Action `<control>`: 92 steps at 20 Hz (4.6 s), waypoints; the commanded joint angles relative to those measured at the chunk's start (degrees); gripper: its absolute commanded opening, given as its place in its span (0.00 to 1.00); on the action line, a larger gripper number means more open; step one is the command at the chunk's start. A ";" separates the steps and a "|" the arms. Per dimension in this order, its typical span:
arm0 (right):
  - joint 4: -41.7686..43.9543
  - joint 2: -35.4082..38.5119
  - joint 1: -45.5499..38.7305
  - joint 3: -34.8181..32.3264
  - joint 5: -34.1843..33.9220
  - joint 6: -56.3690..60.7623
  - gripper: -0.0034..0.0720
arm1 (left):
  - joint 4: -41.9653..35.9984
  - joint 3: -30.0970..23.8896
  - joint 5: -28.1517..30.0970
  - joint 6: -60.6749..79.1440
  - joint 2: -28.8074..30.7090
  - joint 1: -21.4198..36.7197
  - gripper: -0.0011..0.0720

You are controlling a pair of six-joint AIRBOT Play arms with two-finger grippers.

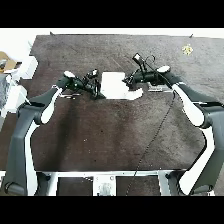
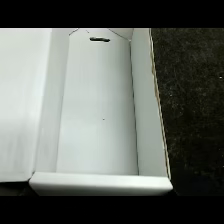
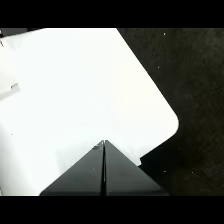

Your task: Fold the box and place the chain.

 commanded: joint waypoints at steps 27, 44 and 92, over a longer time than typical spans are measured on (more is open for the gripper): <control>-23.04 7.04 -0.55 -3.50 10.69 -4.00 0.61 | 0.07 0.04 -0.09 0.07 -0.02 0.04 0.57; -18.82 4.74 4.31 -3.74 6.19 -5.97 0.44 | 0.07 0.04 -0.09 0.07 -0.02 0.04 0.57; -15.02 7.15 -3.65 -7.15 10.05 60.87 0.30 | 0.07 0.04 -0.07 0.07 -0.02 0.04 0.57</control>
